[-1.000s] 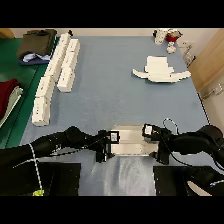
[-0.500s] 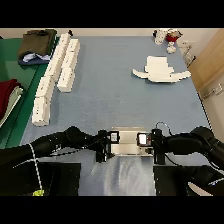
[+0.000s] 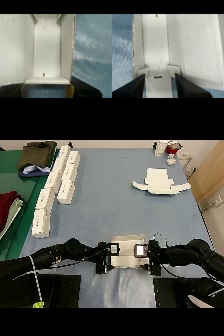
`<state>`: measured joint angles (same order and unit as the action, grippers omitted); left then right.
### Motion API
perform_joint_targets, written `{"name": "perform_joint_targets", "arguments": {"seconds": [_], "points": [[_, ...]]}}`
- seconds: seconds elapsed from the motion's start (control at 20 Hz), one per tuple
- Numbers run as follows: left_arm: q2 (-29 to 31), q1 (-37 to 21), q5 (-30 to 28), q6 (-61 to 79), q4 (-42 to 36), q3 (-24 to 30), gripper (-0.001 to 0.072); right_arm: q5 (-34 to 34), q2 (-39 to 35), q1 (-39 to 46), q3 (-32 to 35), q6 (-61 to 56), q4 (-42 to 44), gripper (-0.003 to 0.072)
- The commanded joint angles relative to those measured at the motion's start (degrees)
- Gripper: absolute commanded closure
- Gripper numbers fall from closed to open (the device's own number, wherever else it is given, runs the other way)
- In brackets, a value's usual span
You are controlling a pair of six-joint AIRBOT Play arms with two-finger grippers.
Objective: Fold the box.
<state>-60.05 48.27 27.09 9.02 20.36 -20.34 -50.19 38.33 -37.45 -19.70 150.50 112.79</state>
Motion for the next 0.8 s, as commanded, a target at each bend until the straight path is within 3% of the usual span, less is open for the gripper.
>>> {"name": "perform_joint_targets", "arguments": {"seconds": [0.0, 0.35, 0.4, 0.5, 0.6, 0.65, 0.75], "points": [[0.0, -0.04, 0.0, 0.0, 0.02, -0.02, 0.0196, 0.44, 1.42, -0.07, 0.02, 0.04, 1.31, 0.0095], [0.0, -0.02, 0.0, 0.0, 0.0, -0.02, 0.0196, -2.16, -0.04, -0.02, -0.04, -3.82, -0.98, 0.0102], [0.0, -0.04, 0.0, 0.02, 0.0, -0.02, 0.0196, -3.45, -0.72, -0.02, -0.31, -8.02, -3.17, 0.0142], [0.0, -0.02, 0.0, 0.0, 0.0, -0.02, 0.0196, -8.24, -2.03, -0.02, -1.66, -22.97, -12.66, 0.047], [0.0, -0.04, 0.0, 0.0, 0.02, -0.02, 0.0195, -14.21, -2.73, 0.0, -3.52, -40.96, -26.14, 0.0619], [0.0, -0.02, 0.0, 0.0, 0.02, -0.02, 0.0195, -17.55, -3.1, 0.02, -4.44, -48.85, -33.59, 0.0682], [0.0, -0.04, 0.0, 0.0, 0.02, -0.02, 0.0195, -23.39, -3.45, 0.52, -5.75, -65.02, -45.81, 0.0682]]}}
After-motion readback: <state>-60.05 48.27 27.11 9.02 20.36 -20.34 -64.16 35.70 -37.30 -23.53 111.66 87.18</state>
